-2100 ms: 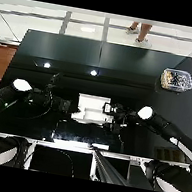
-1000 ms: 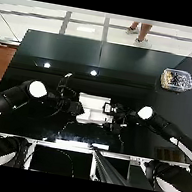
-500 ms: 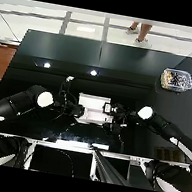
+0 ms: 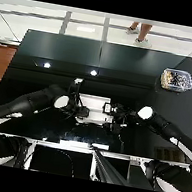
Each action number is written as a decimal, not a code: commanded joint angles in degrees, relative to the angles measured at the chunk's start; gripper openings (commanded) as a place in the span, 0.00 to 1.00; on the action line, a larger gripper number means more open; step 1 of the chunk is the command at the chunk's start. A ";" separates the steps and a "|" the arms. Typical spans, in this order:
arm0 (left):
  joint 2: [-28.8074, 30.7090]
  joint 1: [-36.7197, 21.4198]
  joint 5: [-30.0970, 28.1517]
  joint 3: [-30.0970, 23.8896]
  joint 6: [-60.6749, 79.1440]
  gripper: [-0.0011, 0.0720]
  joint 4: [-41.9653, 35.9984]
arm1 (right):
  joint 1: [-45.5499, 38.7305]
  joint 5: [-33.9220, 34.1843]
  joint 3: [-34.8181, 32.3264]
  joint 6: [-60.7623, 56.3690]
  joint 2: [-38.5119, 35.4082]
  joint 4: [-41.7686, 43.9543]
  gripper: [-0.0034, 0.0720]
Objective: Fold the box and place the chain.
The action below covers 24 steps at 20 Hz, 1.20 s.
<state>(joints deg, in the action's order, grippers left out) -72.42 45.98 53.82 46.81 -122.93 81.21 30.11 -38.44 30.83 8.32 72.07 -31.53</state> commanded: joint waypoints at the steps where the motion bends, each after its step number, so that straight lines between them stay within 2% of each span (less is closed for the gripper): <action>1: -3.98 3.28 7.32 4.87 -11.23 0.63 8.81 | 0.02 -0.02 0.02 0.02 0.00 0.00 0.26; 2: -4.33 3.78 6.64 5.03 -13.27 0.63 8.70 | 0.02 -0.02 0.02 0.02 0.00 -0.02 0.26; 4: -4.35 4.07 6.34 5.03 -15.39 0.52 8.52 | 0.02 -0.02 0.02 0.02 0.00 -0.02 0.26; 9: -4.35 4.04 6.47 5.03 -17.09 0.51 6.71 | 0.02 -0.04 0.02 0.02 0.00 -0.02 0.26; 11: -4.46 4.00 6.51 5.03 -18.18 0.45 6.73 | 0.02 -0.04 0.02 0.02 0.00 -0.02 0.26; 13: -4.46 4.00 6.23 5.07 -18.34 0.11 6.58 | 0.02 -0.04 0.02 0.02 0.00 -0.02 0.26; 14: -4.48 4.00 6.25 5.22 -18.34 0.04 6.58 | 0.02 -0.04 0.02 0.02 0.00 -0.02 0.26; 18: -4.48 4.00 6.84 5.77 -18.34 0.04 6.56 | 0.02 -0.04 0.02 0.02 0.00 -0.02 0.26; 19: -4.48 4.00 6.78 5.95 -18.34 0.13 6.54 | 0.02 -0.04 0.02 0.02 0.00 -0.02 0.26; 20: -4.48 3.98 6.93 6.27 -18.43 0.39 6.32 | 0.02 -0.04 0.02 0.02 0.00 -0.02 0.26; 21: -4.46 3.93 6.97 6.43 -18.53 0.43 6.29 | 0.02 -0.04 0.02 0.02 0.00 -0.02 0.26; 24: -4.90 3.93 7.41 6.54 -18.53 0.43 6.38 | 0.02 -0.04 0.02 0.02 0.00 -0.02 0.26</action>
<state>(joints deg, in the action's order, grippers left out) -76.97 49.95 60.71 53.12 -141.40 87.55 30.11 -38.46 30.83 8.34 72.07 -31.57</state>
